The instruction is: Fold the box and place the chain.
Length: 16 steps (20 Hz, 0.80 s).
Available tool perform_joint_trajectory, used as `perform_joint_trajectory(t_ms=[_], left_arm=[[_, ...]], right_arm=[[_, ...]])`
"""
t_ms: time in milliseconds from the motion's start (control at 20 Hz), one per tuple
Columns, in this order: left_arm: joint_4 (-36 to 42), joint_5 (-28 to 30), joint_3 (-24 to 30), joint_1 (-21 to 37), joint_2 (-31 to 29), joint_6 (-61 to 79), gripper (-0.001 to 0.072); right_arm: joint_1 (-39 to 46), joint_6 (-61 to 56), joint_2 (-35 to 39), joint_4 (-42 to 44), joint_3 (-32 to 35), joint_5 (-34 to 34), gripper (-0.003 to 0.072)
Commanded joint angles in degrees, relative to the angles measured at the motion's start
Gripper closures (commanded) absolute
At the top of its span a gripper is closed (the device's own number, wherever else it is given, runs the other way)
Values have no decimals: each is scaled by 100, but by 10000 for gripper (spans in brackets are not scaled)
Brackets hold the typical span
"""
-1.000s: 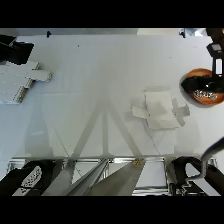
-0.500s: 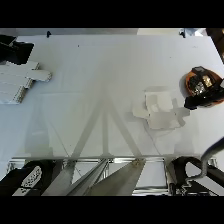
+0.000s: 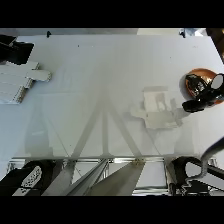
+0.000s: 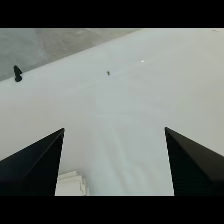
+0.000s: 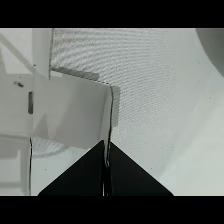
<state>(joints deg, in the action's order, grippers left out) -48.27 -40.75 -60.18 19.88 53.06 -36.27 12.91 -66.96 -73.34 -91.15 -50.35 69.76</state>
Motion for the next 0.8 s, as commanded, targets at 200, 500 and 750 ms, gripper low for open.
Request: perform_joint_trajectory(t_ms=[200, 500, 750], left_arm=[[-2, 0, -7, 2, -4, 2, 25], [-2, 0, -7, 2, -4, 2, 25], [-2, 0, -7, 2, -4, 2, 25]], right_arm=[[2, 428, -87, 393, 0, 9, 675], [2, 1685, -83, 2983, 0, -197, 675], [2, 2225, -188, 4704, 33, -739, 675]])
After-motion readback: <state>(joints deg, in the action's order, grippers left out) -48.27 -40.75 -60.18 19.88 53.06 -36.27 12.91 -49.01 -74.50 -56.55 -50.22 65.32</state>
